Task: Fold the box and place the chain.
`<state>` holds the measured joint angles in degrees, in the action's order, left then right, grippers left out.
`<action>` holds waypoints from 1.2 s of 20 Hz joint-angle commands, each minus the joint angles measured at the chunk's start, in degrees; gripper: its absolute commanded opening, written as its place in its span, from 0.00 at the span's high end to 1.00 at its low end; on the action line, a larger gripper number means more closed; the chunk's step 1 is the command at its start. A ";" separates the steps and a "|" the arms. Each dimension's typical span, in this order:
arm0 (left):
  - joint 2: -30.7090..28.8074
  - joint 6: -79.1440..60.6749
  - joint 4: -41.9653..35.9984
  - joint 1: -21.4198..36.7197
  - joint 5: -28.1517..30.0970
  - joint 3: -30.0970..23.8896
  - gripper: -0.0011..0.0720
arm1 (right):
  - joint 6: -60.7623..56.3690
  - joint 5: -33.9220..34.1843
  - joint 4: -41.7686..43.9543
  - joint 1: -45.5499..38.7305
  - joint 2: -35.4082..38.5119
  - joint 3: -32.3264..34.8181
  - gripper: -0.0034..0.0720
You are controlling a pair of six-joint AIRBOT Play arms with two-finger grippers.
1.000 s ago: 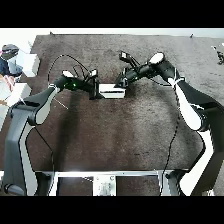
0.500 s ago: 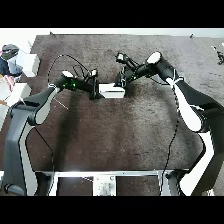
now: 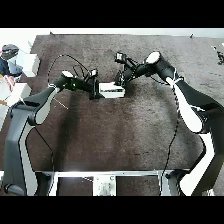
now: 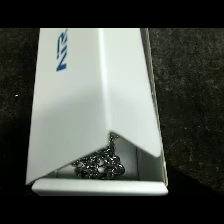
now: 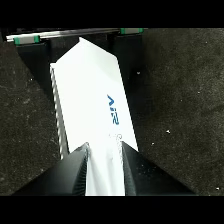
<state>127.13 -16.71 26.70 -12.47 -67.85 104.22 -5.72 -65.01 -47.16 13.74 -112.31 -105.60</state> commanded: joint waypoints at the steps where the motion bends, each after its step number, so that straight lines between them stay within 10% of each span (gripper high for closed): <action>1: 0.00 -0.07 0.07 -0.04 -0.09 -0.02 0.25 | -0.09 0.07 -0.96 0.63 0.02 -0.07 0.65; 24: 0.00 -0.07 0.07 -0.04 -0.09 -0.02 0.25 | -1.57 -4.17 -0.94 1.25 0.94 3.58 0.64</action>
<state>127.15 -16.91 26.87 -12.62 -68.34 104.22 -7.29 -68.07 -50.72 15.27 -111.90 -102.08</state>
